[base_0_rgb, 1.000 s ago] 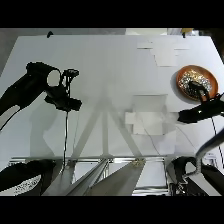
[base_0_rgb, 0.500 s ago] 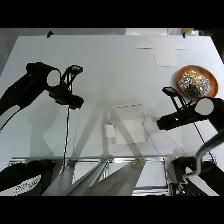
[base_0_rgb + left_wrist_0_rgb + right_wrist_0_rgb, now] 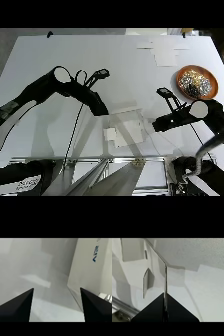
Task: Fold the box and place the chain.
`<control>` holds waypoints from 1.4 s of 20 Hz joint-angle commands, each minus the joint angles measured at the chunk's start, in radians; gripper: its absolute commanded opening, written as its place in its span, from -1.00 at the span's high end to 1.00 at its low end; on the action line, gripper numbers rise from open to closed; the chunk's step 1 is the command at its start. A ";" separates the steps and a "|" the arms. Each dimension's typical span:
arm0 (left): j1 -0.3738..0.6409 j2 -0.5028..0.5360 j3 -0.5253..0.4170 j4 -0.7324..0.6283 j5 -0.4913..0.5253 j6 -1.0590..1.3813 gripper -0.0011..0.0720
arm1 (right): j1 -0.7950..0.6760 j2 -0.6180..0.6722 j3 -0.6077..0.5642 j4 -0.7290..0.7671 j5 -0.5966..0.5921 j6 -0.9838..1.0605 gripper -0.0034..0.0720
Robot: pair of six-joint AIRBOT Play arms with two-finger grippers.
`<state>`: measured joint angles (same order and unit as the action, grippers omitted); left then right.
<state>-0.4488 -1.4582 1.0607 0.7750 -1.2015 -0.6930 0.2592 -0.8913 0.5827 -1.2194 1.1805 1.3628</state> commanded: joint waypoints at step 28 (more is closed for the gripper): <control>-0.012 0.021 -0.082 -0.008 0.068 0.322 -0.77 | 0.003 0.001 0.000 0.076 0.005 0.002 0.86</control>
<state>-0.4549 -1.4227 0.9787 0.7799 -1.1969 -0.4141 0.2607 -0.8909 0.5827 -1.1488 1.1839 1.3655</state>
